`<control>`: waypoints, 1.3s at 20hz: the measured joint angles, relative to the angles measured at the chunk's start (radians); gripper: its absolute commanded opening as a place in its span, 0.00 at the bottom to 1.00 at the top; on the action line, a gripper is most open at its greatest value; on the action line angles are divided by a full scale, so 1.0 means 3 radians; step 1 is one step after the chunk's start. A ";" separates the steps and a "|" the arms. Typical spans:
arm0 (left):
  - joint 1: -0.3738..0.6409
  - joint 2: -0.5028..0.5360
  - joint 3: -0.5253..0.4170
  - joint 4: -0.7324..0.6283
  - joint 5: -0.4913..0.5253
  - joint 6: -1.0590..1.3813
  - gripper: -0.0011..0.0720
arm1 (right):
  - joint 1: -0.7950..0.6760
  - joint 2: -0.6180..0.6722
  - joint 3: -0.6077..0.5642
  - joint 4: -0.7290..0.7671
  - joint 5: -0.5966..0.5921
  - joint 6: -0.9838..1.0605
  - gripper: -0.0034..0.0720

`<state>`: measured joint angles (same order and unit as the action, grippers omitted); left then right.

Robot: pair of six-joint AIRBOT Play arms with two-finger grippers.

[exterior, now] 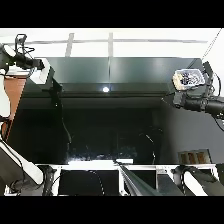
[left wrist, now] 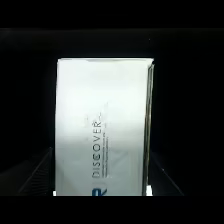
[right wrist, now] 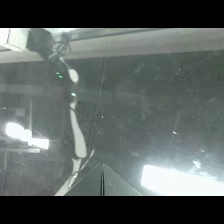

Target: Fold the box and place the chain.

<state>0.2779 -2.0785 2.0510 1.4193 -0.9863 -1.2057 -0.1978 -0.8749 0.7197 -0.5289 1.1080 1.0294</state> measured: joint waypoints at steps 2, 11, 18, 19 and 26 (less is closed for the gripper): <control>0.0000 0.0191 0.0067 0.0095 -0.0097 -0.0006 0.91 | 0.0000 0.0000 0.0000 0.0000 0.0023 -0.0001 0.06; -0.0184 0.1976 -0.1171 -0.0257 -0.0524 -0.0235 0.05 | -0.0003 0.0112 0.0061 -0.0673 0.0383 -0.0064 0.06; -0.0890 0.4239 -0.4505 -0.0389 0.0928 -0.0173 0.05 | 0.0004 0.0411 -0.0502 -0.1130 -0.1067 -0.0422 0.06; -0.0937 0.4448 -0.4793 -0.0395 0.1071 -0.0198 0.05 | 0.0004 0.0420 -0.0540 -0.1158 -0.1228 -0.0443 0.06; -0.1052 0.5085 -0.5578 -0.0406 0.1417 -0.0263 0.05 | 0.0004 0.0441 -0.0640 -0.1277 -0.1527 -0.0500 0.06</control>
<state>-0.0376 -0.5529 0.3775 1.2976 -0.5613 -1.2846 -0.1967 -0.7425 0.5278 -0.9119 0.6498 0.8795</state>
